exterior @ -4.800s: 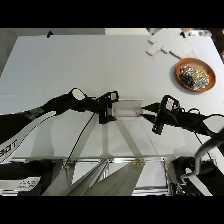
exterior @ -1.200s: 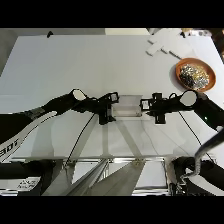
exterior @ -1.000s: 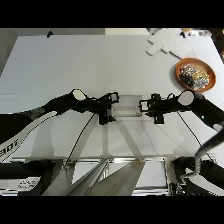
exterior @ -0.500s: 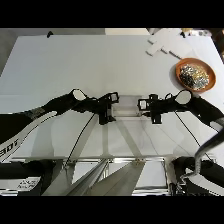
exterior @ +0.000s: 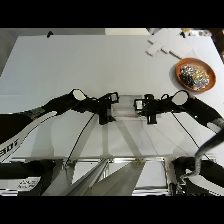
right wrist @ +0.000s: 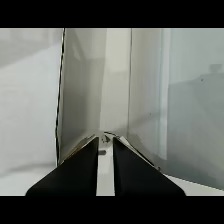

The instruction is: Fold the box and place the chain.

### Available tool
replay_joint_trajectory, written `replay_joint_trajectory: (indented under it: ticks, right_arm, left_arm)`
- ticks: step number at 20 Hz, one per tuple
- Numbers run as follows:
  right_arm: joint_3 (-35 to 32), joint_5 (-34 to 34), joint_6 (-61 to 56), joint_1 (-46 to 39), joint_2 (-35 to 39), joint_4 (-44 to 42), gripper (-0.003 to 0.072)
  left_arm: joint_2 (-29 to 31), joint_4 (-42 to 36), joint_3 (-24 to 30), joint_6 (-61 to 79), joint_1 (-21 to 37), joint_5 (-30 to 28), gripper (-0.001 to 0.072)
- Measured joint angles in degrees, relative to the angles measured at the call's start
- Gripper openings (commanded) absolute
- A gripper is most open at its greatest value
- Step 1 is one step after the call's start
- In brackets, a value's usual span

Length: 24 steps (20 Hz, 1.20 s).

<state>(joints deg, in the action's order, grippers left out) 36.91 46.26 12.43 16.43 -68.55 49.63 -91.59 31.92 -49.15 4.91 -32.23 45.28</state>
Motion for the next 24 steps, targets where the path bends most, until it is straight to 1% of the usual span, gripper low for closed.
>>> replay_joint_trajectory:
  ticks: [1,3,5,9,11,12,13,14,16,17,21,24]
  right_arm:
    - [0.00,-0.11,-0.04,0.09,0.00,-0.33,0.0353]
    - [0.00,-0.15,-0.24,0.17,0.00,-0.63,0.0381]
    - [0.00,-0.33,-1.05,0.22,0.00,-0.81,0.0480]
    - [0.00,-0.61,-3.52,0.22,0.00,-0.61,0.0488]
    - [0.00,-0.76,-6.58,0.22,0.02,0.13,0.0485]
    - [0.00,-0.79,-9.22,0.24,0.15,0.81,0.0473]
    - [0.00,-0.81,-12.55,0.24,0.46,1.46,0.0389]
    - [0.00,-0.74,-16.87,0.24,0.92,2.19,0.0286]
    - [0.00,-0.46,-26.38,0.15,2.21,2.97,0.0047]
    - [0.00,0.20,-30.88,-0.09,2.93,3.32,0.0015]
    - [0.00,2.60,-48.92,-3.72,6.80,8.00,0.0015]
    - [0.00,3.52,-64.43,-10.47,8.79,12.28,0.0015]
  left_arm:
    - [0.00,0.00,0.00,0.00,0.00,0.00,0.0012]
    - [0.00,0.02,0.00,0.02,0.00,0.00,0.0012]
    - [0.00,0.00,0.00,0.00,0.00,-0.02,0.0012]
    - [0.00,0.00,0.00,0.00,0.00,-0.02,0.0012]
    - [0.00,0.00,0.00,-0.02,0.00,-0.02,0.0012]
    - [0.00,0.00,0.00,-0.04,0.00,-0.02,0.0012]
    - [0.00,-0.02,0.00,-0.04,0.00,-0.02,0.0012]
    - [-0.02,-0.02,0.00,-0.04,0.00,-0.02,0.0012]
    - [-0.02,-0.02,0.00,-0.04,0.00,-0.02,0.0012]
    - [-0.02,-0.02,0.00,-0.04,0.00,-0.02,0.0012]
    - [-0.02,-0.02,0.00,-0.04,0.00,-0.02,0.0012]
    - [-0.02,-0.02,0.00,-0.02,0.00,-0.02,0.0012]
